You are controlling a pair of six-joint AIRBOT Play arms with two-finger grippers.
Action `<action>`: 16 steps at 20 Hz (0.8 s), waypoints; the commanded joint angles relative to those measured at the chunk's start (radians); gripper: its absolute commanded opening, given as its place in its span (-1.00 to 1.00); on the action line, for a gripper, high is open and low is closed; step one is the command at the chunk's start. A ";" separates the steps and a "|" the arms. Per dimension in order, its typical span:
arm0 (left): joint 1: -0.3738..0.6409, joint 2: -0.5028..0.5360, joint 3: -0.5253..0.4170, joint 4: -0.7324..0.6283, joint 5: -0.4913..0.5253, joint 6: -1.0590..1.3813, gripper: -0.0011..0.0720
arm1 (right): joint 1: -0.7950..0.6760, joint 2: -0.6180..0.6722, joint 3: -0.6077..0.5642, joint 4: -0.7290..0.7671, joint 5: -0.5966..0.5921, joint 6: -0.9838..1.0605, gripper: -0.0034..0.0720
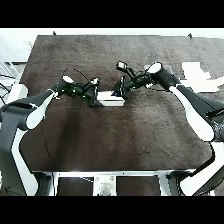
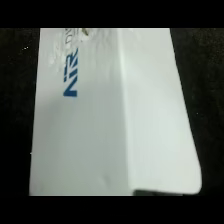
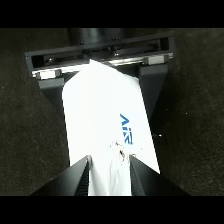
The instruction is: Fold the box and place the chain.
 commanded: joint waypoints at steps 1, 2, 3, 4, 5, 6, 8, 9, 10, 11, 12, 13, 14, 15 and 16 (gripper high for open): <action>0.000 0.000 0.000 0.000 0.000 0.000 0.81 | 0.004 -0.002 0.002 -0.035 -0.023 0.003 -0.13; 0.000 0.000 0.000 0.001 0.000 0.000 0.81 | 0.004 -0.002 0.002 -0.036 -0.034 0.002 -0.13; 0.000 0.000 0.000 0.000 0.000 0.000 0.81 | 0.004 -0.002 0.002 -0.036 -0.044 0.003 -0.13; 0.000 0.000 0.000 0.000 0.000 0.000 0.81 | 0.004 -0.002 0.002 -0.036 -0.049 0.002 -0.13; 0.000 0.000 0.000 0.000 0.000 0.000 0.81 | 0.005 -0.002 0.002 -0.036 -0.050 0.002 -0.13; 0.000 0.000 0.000 0.001 0.000 0.000 0.81 | 0.006 -0.002 0.002 -0.036 -0.051 0.002 -0.13; 0.000 0.000 0.000 0.000 0.000 0.000 0.81 | 0.011 -0.002 0.002 -0.036 -0.050 0.003 -0.13; 0.000 0.000 0.000 0.000 0.000 0.000 0.81 | 0.015 -0.002 0.002 -0.036 -0.047 0.003 -0.13; 0.000 0.000 0.000 0.000 0.000 0.000 0.81 | 0.019 -0.002 0.002 -0.039 -0.047 0.003 -0.13; 0.000 0.000 0.000 0.000 0.000 0.000 0.81 | 0.022 -0.002 0.000 -0.039 -0.047 0.003 -0.13; 0.000 0.000 0.000 0.000 0.000 0.001 0.81 | 0.026 -0.002 -0.002 -0.039 -0.047 0.003 -0.14; 0.000 0.000 0.000 0.000 0.000 0.000 0.81 | 0.026 -0.002 -0.007 -0.039 -0.047 0.003 -0.14; 0.000 0.000 0.000 0.000 0.000 0.000 0.81 | 0.026 -0.002 -0.012 -0.039 -0.047 0.003 -0.14; 0.000 0.000 0.000 0.000 0.000 0.000 0.81 | 0.026 -0.002 -0.017 -0.039 -0.048 0.003 -0.14; 0.000 0.000 0.000 0.000 0.000 0.001 0.81 | 0.026 -0.002 -0.022 -0.039 -0.047 0.003 -0.14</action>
